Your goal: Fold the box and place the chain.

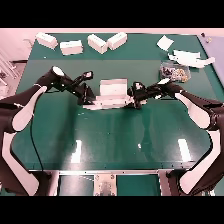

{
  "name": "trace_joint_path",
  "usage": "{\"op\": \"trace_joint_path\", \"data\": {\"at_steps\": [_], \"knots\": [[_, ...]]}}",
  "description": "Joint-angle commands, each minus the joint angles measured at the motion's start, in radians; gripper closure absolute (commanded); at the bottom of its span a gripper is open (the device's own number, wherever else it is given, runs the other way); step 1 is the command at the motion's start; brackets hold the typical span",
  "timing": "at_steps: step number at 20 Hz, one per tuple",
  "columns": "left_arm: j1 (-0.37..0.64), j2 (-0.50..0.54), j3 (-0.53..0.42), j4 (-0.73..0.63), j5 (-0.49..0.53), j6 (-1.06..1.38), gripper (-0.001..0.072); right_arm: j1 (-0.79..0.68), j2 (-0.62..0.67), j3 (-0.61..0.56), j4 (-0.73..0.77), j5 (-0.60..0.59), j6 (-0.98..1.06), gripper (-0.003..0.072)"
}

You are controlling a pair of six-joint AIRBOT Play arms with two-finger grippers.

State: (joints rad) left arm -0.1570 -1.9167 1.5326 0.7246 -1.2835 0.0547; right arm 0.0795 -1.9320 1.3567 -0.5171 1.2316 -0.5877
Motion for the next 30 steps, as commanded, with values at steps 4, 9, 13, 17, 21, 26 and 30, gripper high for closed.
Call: {"op": "trace_joint_path", "data": {"at_steps": [4,9,13,17,21,26,30], "knots": [[-0.005,0.001,-0.026,-0.044,0.045,0.006,0.0227,0.0,0.001,0.0,0.0,0.0,0.0,0.0109],[-0.005,0.001,-0.026,-0.046,0.035,0.006,0.0228,0.0,0.001,0.0,0.0,0.0,0.0,0.0109],[-0.005,0.001,-0.026,-0.06,0.017,0.006,0.0229,0.0,0.001,0.0,0.0,0.0,0.0,0.0109],[-0.005,0.001,-0.026,-0.086,-0.003,0.006,0.0237,0.0,0.001,0.0,0.0,0.0,0.0,0.0109],[-0.005,0.001,-0.04,-0.107,0.005,0.007,0.0236,0.0,0.001,0.0,0.0,0.0,0.0,0.0109],[-0.006,0.002,-0.045,-0.124,0.004,0.01,0.0237,0.0,0.001,0.0,0.0,0.0,0.0,0.011],[-0.035,0.003,-0.045,-0.121,0.024,0.01,0.0237,0.0,0.001,0.0,0.0,0.0,0.0,0.0109]]}}
